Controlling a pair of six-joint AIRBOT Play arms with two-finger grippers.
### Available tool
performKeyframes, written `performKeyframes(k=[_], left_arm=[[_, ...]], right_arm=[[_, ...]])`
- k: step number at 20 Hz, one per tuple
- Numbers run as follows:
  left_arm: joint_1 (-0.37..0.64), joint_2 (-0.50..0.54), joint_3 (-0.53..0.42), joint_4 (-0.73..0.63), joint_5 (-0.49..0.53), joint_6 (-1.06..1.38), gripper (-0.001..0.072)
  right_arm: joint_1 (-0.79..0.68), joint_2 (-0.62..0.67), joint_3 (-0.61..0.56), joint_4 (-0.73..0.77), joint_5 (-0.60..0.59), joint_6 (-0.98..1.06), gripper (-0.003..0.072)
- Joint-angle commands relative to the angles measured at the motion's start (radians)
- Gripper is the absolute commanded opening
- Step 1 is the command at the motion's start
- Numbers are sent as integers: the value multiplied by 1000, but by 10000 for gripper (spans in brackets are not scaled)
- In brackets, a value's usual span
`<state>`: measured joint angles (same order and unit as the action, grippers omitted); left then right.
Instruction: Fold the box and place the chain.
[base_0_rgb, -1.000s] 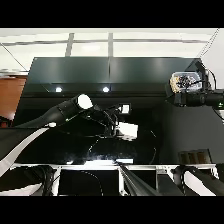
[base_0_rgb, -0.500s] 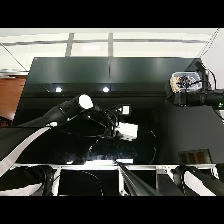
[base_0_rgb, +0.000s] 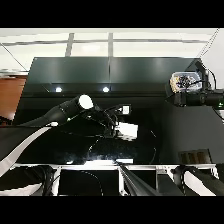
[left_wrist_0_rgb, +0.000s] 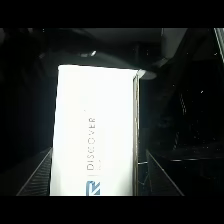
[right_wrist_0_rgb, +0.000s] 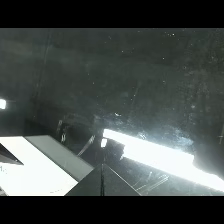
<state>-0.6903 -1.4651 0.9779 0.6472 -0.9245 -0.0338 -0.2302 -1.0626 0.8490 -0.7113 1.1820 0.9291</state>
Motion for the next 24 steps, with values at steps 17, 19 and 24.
performKeyframes(k=[17, 19, 24], left_arm=[[-103, -64, 0, 193, 170, -44, 711], [-103, -66, 0, 248, 169, -87, 611], [-33, 2, 2, 410, 161, -361, 290]], right_arm=[[0, 1, 0, 1, -4, 1, 12], [0, 0, 0, 1, -10, 1, 12], [0, 0, 0, 3, -12, 2, 12]])
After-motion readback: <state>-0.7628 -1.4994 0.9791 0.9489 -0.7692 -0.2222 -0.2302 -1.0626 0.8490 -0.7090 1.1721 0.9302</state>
